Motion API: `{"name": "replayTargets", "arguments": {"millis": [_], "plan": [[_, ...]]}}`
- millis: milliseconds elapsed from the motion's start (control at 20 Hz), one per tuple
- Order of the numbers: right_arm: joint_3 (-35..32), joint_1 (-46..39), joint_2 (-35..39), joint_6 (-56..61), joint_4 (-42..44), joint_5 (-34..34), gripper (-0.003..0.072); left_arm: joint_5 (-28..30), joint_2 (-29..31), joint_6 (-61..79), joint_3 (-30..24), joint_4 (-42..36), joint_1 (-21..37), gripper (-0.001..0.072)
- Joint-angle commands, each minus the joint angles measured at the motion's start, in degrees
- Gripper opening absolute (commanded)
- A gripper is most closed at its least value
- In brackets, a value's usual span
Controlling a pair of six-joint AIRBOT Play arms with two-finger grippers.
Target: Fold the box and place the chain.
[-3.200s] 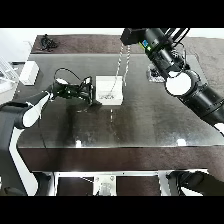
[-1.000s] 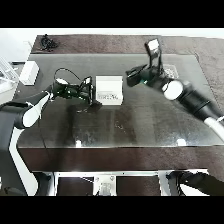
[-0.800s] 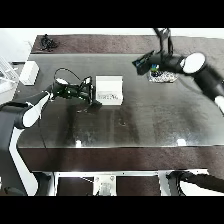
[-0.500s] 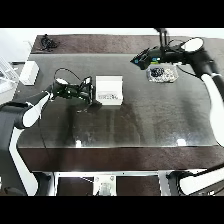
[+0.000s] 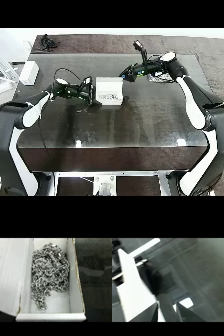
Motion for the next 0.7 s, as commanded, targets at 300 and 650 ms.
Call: {"name": "replayTargets", "arguments": {"millis": [300,650], "plan": [[0.2,1.5,-0.9,-0.9,-0.1,11.1,0.0284,0.0,0.0,0.0,0.0,0.0,0.0,0.0308],[-0.7,4.4,0.9,-4.3,-1.9,13.8,0.026,0.0,0.0,0.0,0.0,0.0,0.0,0.0309]]}}
